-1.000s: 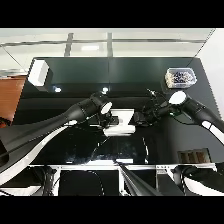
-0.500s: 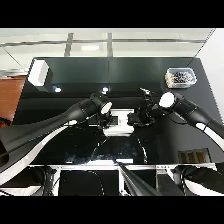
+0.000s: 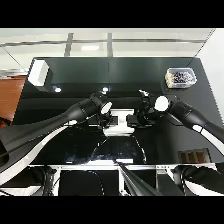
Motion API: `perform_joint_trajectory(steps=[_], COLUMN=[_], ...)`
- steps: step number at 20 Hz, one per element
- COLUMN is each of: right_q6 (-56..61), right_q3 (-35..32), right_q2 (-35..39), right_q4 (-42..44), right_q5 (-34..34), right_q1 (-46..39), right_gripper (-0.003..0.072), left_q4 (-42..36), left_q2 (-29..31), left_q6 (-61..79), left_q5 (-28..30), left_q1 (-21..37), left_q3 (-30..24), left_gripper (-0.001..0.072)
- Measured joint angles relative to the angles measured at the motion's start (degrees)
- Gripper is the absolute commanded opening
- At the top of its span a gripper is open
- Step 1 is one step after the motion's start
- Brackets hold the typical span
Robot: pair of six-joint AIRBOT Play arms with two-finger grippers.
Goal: Fold the box and place the chain.
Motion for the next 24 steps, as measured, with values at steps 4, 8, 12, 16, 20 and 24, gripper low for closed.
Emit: perform_joint_trajectory(steps=[4, 8, 12, 16, 20, 24], right_q6=[3.23, 10.12, 18.78, 23.19, 23.96, 24.33], right_q3=[1.36, 6.64, 12.33, 14.25, 14.8, 14.97], right_q2=[-2.21, -6.08, -9.09, -10.71, -11.85, -12.41], right_q4=[-2.82, -10.08, -18.14, -22.12, -22.12, -21.81], right_q5=[0.33, 3.78, 9.07, 11.47, 12.9, 13.49], right_q1=[1.95, 5.25, 8.96, 10.49, 10.97, 11.08], right_gripper=[0.0329, 0.0301, 0.0301, 0.0302, 0.0071, 0.0013], left_q4=[-0.02, -0.02, -0.02, -0.04, -0.04, -0.04], left_q2=[0.0, 0.0, 0.0, 0.0, 0.0, 0.0], left_q6=[-0.02, -0.02, -0.07, -0.04, -0.04, -0.02], left_q5=[0.04, 0.07, 0.07, 0.07, 0.07, 0.07], left_q1=[0.0, 0.0, 0.0, 0.0, 0.0, 0.0], left_q3=[0.0, 0.0, 0.0, 0.0, 0.0, 0.0], left_gripper=[0.0027, 0.0027, 0.0027, 0.0027, 0.0027, 0.0027])
